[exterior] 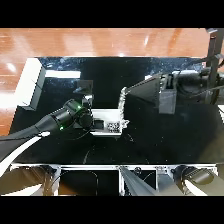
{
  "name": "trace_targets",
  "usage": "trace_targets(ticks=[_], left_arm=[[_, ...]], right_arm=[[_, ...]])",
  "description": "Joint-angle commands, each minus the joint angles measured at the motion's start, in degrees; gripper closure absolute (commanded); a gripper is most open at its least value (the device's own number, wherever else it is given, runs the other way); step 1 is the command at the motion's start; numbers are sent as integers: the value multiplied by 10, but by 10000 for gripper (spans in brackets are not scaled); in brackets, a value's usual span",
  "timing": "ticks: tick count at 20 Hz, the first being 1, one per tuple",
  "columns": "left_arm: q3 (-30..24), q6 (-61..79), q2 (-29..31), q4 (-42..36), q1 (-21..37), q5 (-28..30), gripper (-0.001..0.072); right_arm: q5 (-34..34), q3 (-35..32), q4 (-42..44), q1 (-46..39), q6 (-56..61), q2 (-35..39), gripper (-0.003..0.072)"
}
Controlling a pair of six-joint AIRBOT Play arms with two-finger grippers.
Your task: Fold the box and place the chain.
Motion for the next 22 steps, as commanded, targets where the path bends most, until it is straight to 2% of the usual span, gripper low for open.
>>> trace_targets(ticks=[1,4,8,10,14,18,19,20,21,22], left_arm=[[1,0,0,0,0,1,686],[1,0,0,0,0,1,686],[1,0,0,0,0,1,686],[1,0,0,0,0,0,686],[1,0,0,0,0,-2,686],[1,0,0,0,0,-3,686],[1,0,0,0,0,-3,686],[1,0,0,0,0,-3,686],[1,0,0,0,0,-3,686],[1,0,0,0,0,-2,686]], right_arm=[[-55,0,10,56,-12,-6,653],[-74,0,5,80,-25,-40,653],[-73,-3,-106,87,-11,-113,652],[-68,-11,-129,87,-7,-153,652],[-59,-22,-133,101,-7,-218,652],[-59,-38,-144,118,-7,-254,643],[-59,-38,-145,118,-7,-254,421],[-58,-36,-147,113,-7,-250,117],[-53,-34,-149,104,-7,-245,46],[-31,-29,-159,89,-8,-235,46]])
